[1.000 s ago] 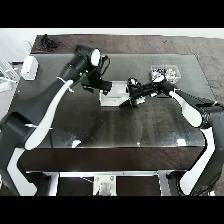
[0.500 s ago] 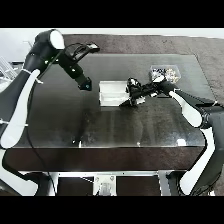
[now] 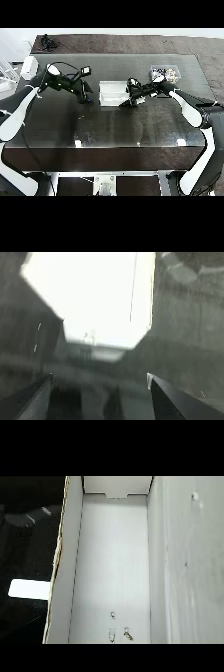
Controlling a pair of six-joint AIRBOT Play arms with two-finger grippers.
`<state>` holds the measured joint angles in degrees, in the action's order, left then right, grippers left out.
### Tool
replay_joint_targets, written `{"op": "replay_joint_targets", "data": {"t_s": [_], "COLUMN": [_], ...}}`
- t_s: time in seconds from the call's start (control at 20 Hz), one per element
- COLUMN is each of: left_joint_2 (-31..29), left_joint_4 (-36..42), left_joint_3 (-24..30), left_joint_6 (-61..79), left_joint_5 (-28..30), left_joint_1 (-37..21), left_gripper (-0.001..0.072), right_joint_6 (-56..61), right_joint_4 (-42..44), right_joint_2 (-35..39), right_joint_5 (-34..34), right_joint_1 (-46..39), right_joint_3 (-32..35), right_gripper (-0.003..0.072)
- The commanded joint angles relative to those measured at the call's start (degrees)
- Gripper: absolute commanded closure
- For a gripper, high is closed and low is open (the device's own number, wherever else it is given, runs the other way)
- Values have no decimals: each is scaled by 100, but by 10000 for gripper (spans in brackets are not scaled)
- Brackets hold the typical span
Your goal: Fold the box and place the chain.
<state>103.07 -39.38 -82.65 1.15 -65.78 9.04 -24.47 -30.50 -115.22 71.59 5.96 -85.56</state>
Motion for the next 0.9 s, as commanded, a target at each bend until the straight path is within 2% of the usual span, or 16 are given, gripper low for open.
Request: {"op": "replay_joint_targets", "data": {"t_s": [0.0, 0.5, 0.85], "left_joint_2": [369, 595, 605], "left_joint_4": [935, 1541, 1585], "left_joint_3": [229, 227, 227], "left_joint_6": [1331, 2162, 2253], "left_joint_5": [184, 168, 264], "left_joint_1": [-31, -28, -28], "left_gripper": [-11, -11, -11], "right_joint_6": [0, 2, 0], "right_joint_4": [0, 0, 0], "right_joint_2": [-2, -2, -2], "right_joint_5": [2, 2, 2], "right_joint_1": [2, 2, 2], "right_joint_3": [0, 0, 0], "right_gripper": [121, 120, 121]}}
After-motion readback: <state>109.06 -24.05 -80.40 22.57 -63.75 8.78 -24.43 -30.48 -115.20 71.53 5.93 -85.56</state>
